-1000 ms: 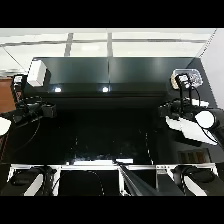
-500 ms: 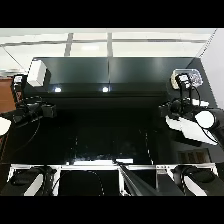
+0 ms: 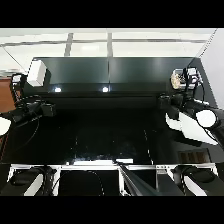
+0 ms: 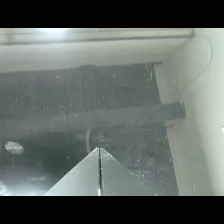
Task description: Fold the box and place the chain.
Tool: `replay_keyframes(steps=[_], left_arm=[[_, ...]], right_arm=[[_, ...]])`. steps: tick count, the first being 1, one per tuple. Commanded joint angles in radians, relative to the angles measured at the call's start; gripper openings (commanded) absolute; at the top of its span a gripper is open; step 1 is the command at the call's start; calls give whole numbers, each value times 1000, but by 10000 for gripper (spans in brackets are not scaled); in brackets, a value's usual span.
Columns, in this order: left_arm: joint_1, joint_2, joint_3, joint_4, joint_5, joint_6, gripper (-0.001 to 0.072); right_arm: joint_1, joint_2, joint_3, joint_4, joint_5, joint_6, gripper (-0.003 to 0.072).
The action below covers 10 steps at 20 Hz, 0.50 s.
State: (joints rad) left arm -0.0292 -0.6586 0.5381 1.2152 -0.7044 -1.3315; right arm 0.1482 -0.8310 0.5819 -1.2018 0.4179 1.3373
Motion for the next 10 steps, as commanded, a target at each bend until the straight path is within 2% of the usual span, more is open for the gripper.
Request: replay_keyframes(steps=[1, 2, 3, 4, 5, 7, 10], left_arm=[[0, 0, 0, -1, 33, -1, 26], [1, 0, 0, 1, 43, -3, 49], [1, -3, 0, 0, 58, -6, 311], [0, -6, 0, 0, 66, -7, 620], [0, -13, 0, 0, 73, -11, 706], [0, -33, 0, -1, 69, -11, 707], [-2, -58, 0, -23, 45, -11, 707]], right_arm=[[-145, -3, 24, -218, 16, 171, 704], [-258, -8, 47, -333, 76, 277, 704], [-402, -19, 79, -420, 138, 340, 704], [-558, -35, 113, -433, 188, 340, 704], [-705, -58, 147, -420, 227, 337, 703], [-975, -130, 220, -307, 326, 220, 703], [-1214, -301, 341, -35, 536, -144, 703]])
